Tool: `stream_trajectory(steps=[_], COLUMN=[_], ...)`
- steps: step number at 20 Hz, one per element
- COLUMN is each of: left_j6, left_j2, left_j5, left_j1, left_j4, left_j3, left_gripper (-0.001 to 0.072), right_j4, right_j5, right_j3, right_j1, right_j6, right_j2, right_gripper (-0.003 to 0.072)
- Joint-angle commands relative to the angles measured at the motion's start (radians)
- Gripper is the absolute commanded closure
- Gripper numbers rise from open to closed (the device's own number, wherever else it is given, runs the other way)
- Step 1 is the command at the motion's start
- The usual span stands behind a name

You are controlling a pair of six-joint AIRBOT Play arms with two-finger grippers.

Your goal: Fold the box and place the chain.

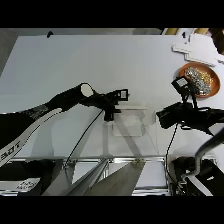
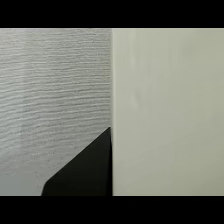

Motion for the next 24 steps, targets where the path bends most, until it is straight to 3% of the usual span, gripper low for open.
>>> stream_trajectory(steps=[1,7,24], left_j6=[0.000,0.001,0.000], left_j2=[0.000,-0.002,-0.016], left_j5=[0.012,0.104,0.067], left_j1=[-0.002,-0.051,-0.054], left_j4=[0.000,-0.029,-0.030], left_j3=[0.000,0.000,0.001], left_gripper=[0.0709,0.0705,0.0702], right_j4=[-0.006,-0.006,-0.005], right_j5=[0.000,-0.003,0.011], right_j3=[0.000,0.000,0.000], right_j1=[0.001,0.001,0.001], right_j6=[0.000,-0.003,-0.050], right_j2=[0.001,0.001,0.001], right_gripper=[0.0283,0.0283,0.0283])
